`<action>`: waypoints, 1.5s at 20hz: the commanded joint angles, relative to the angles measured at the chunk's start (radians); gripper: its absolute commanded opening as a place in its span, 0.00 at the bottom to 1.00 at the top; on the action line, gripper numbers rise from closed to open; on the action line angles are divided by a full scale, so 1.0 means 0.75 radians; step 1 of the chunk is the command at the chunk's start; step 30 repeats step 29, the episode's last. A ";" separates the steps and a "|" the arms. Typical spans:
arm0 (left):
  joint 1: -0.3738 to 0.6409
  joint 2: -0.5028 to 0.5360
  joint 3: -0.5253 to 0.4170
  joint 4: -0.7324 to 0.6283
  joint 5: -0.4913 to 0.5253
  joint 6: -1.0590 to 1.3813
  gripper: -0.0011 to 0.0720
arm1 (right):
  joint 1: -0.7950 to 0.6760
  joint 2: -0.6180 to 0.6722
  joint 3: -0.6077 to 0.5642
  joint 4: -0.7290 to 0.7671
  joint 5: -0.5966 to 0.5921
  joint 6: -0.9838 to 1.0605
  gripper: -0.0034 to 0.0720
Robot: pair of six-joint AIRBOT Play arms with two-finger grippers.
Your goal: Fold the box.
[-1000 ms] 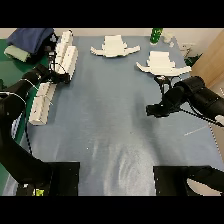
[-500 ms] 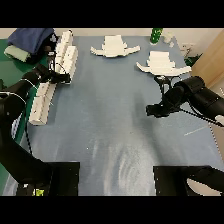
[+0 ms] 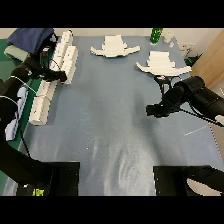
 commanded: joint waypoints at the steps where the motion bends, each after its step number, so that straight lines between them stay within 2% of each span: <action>1: 0.039 0.105 0.040 0.031 -0.245 -0.001 0.93 | -0.001 -0.001 0.001 0.001 0.001 0.000 0.07; 4: 0.047 0.209 0.091 0.029 -0.403 -0.026 0.93 | -0.001 -0.001 0.001 0.001 0.001 0.001 0.07; 5: 0.045 0.244 0.106 0.017 -0.466 -0.054 0.88 | -0.001 -0.001 0.001 0.001 0.001 0.001 0.07; 6: 0.044 0.274 0.120 -0.006 -0.525 -0.081 0.70 | -0.001 -0.001 0.001 0.001 0.001 0.001 0.07; 7: 0.044 0.303 0.134 -0.045 -0.598 -0.101 0.19 | -0.001 -0.001 0.001 0.001 0.001 0.001 0.07; 8: 0.044 0.329 0.145 -0.076 -0.652 -0.103 0.03 | -0.001 -0.001 0.001 0.001 0.001 0.001 0.07; 12: 0.014 0.455 0.131 -0.118 -0.785 -0.104 0.02 | -0.001 -0.001 0.001 0.001 0.001 0.000 0.07; 14: -0.048 0.563 0.053 -0.115 -0.812 -0.104 0.02 | -0.001 -0.001 0.001 0.001 0.001 0.000 0.07; 16: -0.140 0.701 -0.103 -0.093 -0.773 -0.106 0.02 | -0.001 -0.001 0.001 0.001 0.001 0.001 0.07; 19: -0.329 0.903 -0.444 -0.095 -0.598 -0.149 0.03 | -0.001 -0.001 0.001 0.001 0.000 0.001 0.07; 22: -0.510 0.982 -0.706 -0.094 -0.399 -0.155 0.03 | -0.001 -0.001 0.001 0.001 0.001 0.001 0.07; 25: -0.587 0.973 -0.790 -0.095 -0.365 -0.155 0.03 | -0.001 -0.001 0.001 0.001 0.001 0.000 0.07; 30: -0.596 0.968 -0.792 -0.133 -0.377 -0.154 0.03 | -0.001 -0.001 0.001 0.001 0.000 0.000 0.07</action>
